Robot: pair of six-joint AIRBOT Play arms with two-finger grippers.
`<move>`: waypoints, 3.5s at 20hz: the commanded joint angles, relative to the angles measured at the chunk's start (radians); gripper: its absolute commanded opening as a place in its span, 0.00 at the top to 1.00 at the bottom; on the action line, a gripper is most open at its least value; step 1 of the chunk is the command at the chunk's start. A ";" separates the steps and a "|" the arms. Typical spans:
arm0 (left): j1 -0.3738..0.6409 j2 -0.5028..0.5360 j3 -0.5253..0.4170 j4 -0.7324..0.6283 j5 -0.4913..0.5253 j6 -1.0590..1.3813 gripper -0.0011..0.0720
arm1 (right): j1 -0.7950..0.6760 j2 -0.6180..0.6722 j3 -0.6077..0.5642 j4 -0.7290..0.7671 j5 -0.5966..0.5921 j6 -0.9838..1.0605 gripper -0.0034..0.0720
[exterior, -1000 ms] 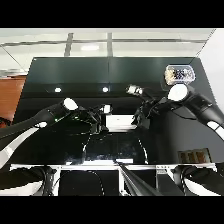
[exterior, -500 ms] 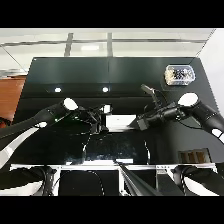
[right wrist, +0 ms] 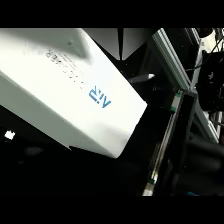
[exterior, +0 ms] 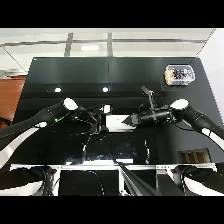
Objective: Fold the box and place the chain.
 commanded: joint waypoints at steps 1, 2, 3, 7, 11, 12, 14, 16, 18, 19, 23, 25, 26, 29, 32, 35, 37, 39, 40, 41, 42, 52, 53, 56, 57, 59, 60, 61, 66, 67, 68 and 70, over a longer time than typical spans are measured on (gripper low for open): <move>0.000 0.000 0.001 0.000 0.003 0.001 0.44 | 0.002 -0.048 -0.002 -0.039 -0.024 0.038 0.94; 0.000 0.000 0.001 0.000 0.003 0.001 0.44 | 0.002 -0.062 -0.002 -0.056 -0.024 0.048 0.94; 0.000 0.000 0.001 0.000 0.003 0.001 0.44 | 0.002 -0.071 -0.002 -0.071 -0.027 0.050 0.94; 0.000 0.000 0.001 0.000 0.003 0.001 0.44 | 0.002 -0.074 -0.002 -0.075 -0.058 0.053 0.94; 0.000 0.000 0.001 0.000 0.003 0.001 0.44 | 0.002 -0.074 -0.002 -0.075 -0.069 0.059 0.93; 0.000 0.000 0.001 0.000 0.003 0.001 0.44 | 0.002 -0.074 -0.002 -0.075 -0.072 0.059 0.94; 0.000 -0.001 0.001 0.000 0.003 0.001 0.44 | 0.001 -0.071 -0.001 -0.070 -0.061 0.059 0.94; 0.000 -0.001 0.001 0.000 0.003 0.001 0.44 | -0.024 -0.050 0.026 -0.075 0.044 0.058 0.94; 0.000 0.000 0.001 0.000 0.003 0.001 0.44 | -0.088 0.004 0.080 -0.095 0.201 0.059 0.94; 0.000 0.000 0.001 0.000 0.003 0.001 0.44 | -0.130 0.051 0.103 -0.119 0.259 0.060 0.94; 0.000 0.003 0.002 -0.001 -0.005 -0.003 0.42 | -0.312 0.305 0.115 -0.402 0.294 0.196 0.94; 0.000 0.025 0.002 0.000 -0.008 -0.011 0.38 | -0.375 0.419 0.114 -0.570 0.312 0.260 0.94; 0.001 0.040 0.002 0.003 -0.008 -0.011 0.14 | -0.395 0.465 0.114 -0.612 0.320 0.275 0.94; 0.000 0.081 0.009 0.004 -0.017 -0.018 0.00 | -0.427 0.555 0.114 -0.636 0.336 0.277 0.94; -0.005 0.135 0.045 -0.005 -0.104 -0.029 0.00 | -0.428 0.563 0.114 -0.633 0.333 0.283 0.94; -0.042 0.140 0.102 -0.055 -0.101 -0.120 0.01 | -0.428 0.563 0.114 -0.631 0.320 0.283 0.94; -0.092 0.095 0.156 -0.090 -0.071 -0.145 0.01 | -0.428 0.563 0.114 -0.631 0.301 0.283 0.94; -0.129 0.028 0.216 -0.093 -0.045 -0.184 0.01 | -0.428 0.563 0.114 -0.631 0.294 0.283 0.94; -0.136 -0.005 0.242 -0.092 -0.043 -0.208 0.01 | -0.428 0.563 0.114 -0.631 0.294 0.283 0.94; -0.135 -0.037 0.262 -0.093 -0.044 -0.243 0.01 | -0.428 0.563 0.114 -0.631 0.294 0.283 0.94; -0.131 -0.058 0.271 -0.091 -0.044 -0.283 0.01 | -0.428 0.563 0.114 -0.632 0.294 0.283 0.94; -0.135 -0.122 0.275 -0.085 -0.111 -0.300 0.01 | -0.428 0.563 0.114 -0.632 0.285 0.282 0.94; -0.135 -0.122 0.275 -0.085 -0.111 -0.299 0.02 | -0.428 0.563 0.114 -0.632 0.282 0.283 0.94; -0.135 -0.122 0.275 -0.085 -0.115 -0.294 0.02 | -0.428 0.563 0.114 -0.632 0.276 0.283 0.94; -0.135 -0.122 0.275 -0.085 -0.115 -0.270 0.01 | -0.428 0.563 0.114 -0.632 0.276 0.283 0.94; -0.142 -0.122 0.275 -0.084 -0.109 -0.168 0.01 | -0.428 0.563 0.114 -0.632 0.275 0.283 0.94; -0.152 -0.122 0.275 -0.074 -0.101 -0.144 0.01 | -0.428 0.563 0.114 -0.632 0.272 0.283 0.94; -0.166 -0.122 0.275 -0.037 -0.093 -0.144 0.01 | -0.428 0.563 0.114 -0.632 0.272 0.283 0.94; -0.248 -0.122 0.275 0.277 -0.018 -0.149 0.01 | -0.428 0.563 0.114 -0.632 0.271 0.283 0.94; -0.254 -0.122 0.275 0.279 0.006 -0.155 0.01 | -0.428 0.563 0.114 -0.632 0.268 0.283 0.94; -0.260 -0.120 0.275 0.276 0.033 -0.183 0.04 | -0.428 0.563 0.114 -0.632 0.267 0.283 0.94; -0.262 -0.108 0.295 0.281 0.047 -0.342 0.43 | -0.428 0.563 0.114 -0.632 0.267 0.283 0.94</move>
